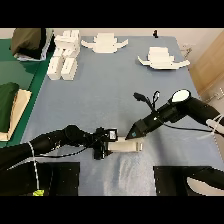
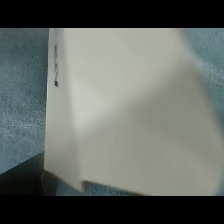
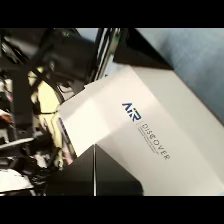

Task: Fold the box.

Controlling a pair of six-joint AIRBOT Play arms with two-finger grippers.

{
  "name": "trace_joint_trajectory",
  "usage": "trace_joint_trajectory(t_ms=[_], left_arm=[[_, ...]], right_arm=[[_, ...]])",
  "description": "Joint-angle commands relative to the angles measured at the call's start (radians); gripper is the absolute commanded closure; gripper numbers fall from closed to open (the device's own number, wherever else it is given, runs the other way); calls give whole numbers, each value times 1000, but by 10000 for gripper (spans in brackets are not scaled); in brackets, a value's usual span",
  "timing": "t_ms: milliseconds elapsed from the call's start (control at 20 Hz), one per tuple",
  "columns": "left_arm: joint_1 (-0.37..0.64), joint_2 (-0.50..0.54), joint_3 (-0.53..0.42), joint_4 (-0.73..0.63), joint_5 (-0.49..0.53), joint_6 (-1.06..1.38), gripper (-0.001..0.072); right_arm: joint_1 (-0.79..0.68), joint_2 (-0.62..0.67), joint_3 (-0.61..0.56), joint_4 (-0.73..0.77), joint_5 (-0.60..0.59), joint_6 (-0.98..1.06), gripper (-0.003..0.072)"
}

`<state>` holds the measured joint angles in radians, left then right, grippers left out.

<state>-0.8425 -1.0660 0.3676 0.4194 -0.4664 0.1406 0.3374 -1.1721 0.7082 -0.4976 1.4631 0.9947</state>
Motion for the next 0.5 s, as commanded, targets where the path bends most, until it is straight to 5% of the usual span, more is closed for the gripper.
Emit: trace_joint_trajectory(t_ms=[0, 450], left_arm=[[0, 0, 0, 0, 0, 0, 197], [0, 0, 0, 0, 0, 0, 197]], right_arm=[[119, 74, -64, -106, -150, -43, 684], [417, 249, -66, -489, -470, -71, 684]])
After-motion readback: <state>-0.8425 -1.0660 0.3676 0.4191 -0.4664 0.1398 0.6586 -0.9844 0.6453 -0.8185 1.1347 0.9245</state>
